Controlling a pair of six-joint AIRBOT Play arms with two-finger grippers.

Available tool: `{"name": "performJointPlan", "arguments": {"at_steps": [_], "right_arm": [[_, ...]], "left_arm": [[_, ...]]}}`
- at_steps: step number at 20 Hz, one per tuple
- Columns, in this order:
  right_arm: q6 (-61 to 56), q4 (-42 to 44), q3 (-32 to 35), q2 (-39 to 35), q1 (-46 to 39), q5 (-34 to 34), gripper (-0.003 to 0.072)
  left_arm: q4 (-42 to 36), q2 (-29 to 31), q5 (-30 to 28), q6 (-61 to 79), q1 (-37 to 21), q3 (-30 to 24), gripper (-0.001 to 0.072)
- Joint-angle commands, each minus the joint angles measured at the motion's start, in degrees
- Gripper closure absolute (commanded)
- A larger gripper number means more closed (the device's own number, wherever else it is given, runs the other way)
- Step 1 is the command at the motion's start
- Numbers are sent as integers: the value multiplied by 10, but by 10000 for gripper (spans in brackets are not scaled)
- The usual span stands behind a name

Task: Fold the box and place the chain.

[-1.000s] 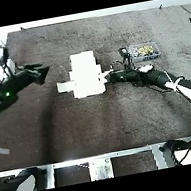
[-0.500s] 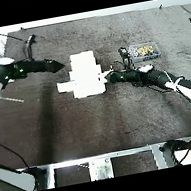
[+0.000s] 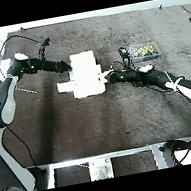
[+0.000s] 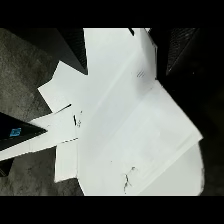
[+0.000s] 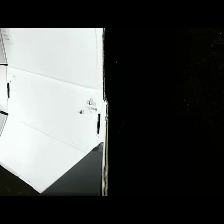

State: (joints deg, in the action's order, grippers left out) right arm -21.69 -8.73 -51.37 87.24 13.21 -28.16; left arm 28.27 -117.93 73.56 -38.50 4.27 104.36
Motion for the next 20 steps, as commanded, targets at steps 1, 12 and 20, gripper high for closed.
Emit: {"name": "performJointPlan", "arguments": {"at_steps": [1, 12, 20], "right_arm": [[1, 0, -1, 0, 0, 0, 679], [12, 0, -1, 0, -1, -9, 679], [12, 0, -1, 0, -2, -5, 679]], "left_arm": [[-2, -16, -10, -1, 4, 14, 169], [-60, -60, 23, 21, 27, 14, 175], [-41, -59, 80, 26, 27, 14, 356]]}}
